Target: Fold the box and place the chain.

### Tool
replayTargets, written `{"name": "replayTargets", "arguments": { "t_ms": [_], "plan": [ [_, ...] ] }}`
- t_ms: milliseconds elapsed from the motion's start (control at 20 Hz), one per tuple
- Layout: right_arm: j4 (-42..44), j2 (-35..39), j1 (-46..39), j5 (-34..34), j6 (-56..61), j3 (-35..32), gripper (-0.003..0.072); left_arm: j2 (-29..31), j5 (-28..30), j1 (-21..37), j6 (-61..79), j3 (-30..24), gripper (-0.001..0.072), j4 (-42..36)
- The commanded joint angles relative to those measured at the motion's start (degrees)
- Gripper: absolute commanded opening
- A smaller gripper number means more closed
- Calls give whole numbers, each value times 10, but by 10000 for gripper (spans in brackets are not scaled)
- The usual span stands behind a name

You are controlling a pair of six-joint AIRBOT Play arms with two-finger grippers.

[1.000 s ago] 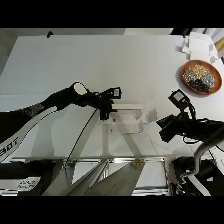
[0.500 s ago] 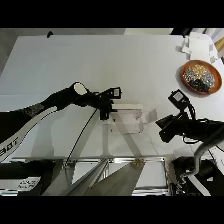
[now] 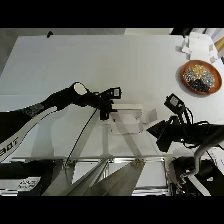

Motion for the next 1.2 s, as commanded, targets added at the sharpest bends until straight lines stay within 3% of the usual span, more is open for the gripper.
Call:
{"name": "replayTargets", "arguments": {
  "t_ms": [0,250,450,500,550,600,850,950,1150],
  "plan": [
    [23,0,0,57,-13,0,17,0,0,0,0,0,12,0],
    [1,0,0,56,-84,0,16,0,0,0,0,0,12,0],
    [-53,0,8,2,-89,-22,17,0,0,0,0,0,12,0],
    [-80,0,18,-23,-90,-35,90,0,0,0,0,0,12,0],
    [-101,0,27,-54,-90,-49,232,0,0,0,0,0,12,0],
    [-115,-2,38,-92,-90,-63,320,0,0,0,0,0,12,0],
    [-155,-54,117,-212,-114,-89,368,0,0,0,0,0,12,0],
    [-157,-91,151,-245,-117,-88,570,0,0,0,0,0,12,0],
    [-205,-155,208,-309,-117,-88,589,0,0,0,0,0,12,0]
  ]
}}
